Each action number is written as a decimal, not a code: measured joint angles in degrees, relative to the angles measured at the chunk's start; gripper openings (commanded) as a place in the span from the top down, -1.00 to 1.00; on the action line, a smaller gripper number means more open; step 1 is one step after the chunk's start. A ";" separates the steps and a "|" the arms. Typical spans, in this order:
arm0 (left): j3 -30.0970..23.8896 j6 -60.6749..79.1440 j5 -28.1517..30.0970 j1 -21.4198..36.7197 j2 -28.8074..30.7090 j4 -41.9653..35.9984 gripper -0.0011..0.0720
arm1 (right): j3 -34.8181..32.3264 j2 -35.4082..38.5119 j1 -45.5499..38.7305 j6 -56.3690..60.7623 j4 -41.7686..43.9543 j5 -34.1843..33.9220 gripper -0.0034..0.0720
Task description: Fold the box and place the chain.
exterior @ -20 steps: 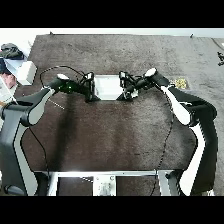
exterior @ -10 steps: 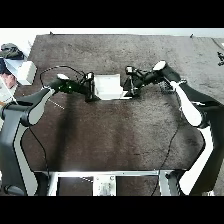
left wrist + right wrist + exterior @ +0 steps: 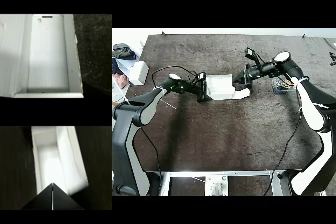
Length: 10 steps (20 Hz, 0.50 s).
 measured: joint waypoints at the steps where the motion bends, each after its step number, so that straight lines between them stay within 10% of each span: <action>1: 0.00 0.00 0.00 0.00 0.00 0.00 0.04 | -0.02 -0.11 1.03 0.28 1.07 -1.62 0.93; 10: 0.00 0.00 -0.04 0.02 0.00 0.02 0.04 | -0.04 -5.35 3.74 0.57 4.48 -17.53 0.93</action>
